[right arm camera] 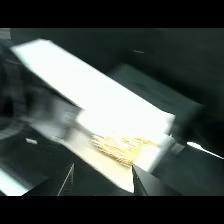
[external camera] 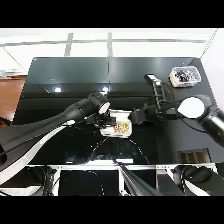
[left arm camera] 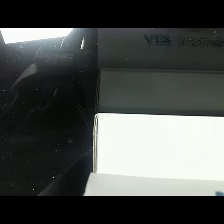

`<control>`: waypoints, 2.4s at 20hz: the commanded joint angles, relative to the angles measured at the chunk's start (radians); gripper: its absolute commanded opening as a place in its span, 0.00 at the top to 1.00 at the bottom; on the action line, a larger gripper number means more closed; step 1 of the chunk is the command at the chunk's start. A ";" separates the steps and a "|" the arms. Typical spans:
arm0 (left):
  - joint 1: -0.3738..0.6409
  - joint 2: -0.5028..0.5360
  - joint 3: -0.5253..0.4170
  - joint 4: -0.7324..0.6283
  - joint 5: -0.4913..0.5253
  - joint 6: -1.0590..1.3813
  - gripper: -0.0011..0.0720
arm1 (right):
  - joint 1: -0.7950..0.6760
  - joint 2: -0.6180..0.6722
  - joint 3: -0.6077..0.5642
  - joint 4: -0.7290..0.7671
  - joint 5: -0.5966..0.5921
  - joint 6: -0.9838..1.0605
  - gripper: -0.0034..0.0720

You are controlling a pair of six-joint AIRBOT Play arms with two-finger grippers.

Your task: Fold the box and place the chain.

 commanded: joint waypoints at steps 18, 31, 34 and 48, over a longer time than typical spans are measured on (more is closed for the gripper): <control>0.014 0.458 -0.148 0.392 -0.137 0.102 0.28 | -0.211 0.067 0.004 -0.179 0.072 -0.062 0.40; 0.639 0.524 -0.758 -1.134 0.215 2.203 0.23 | -0.211 0.066 0.004 -0.179 -0.001 -0.055 0.40; 0.552 0.505 -0.758 -1.130 0.308 2.566 0.01 | -0.211 0.066 0.004 -0.179 -0.001 -0.053 0.40; 0.389 0.264 -0.572 -1.139 0.378 2.646 0.01 | -0.208 0.062 0.002 -0.177 -0.005 -0.031 0.40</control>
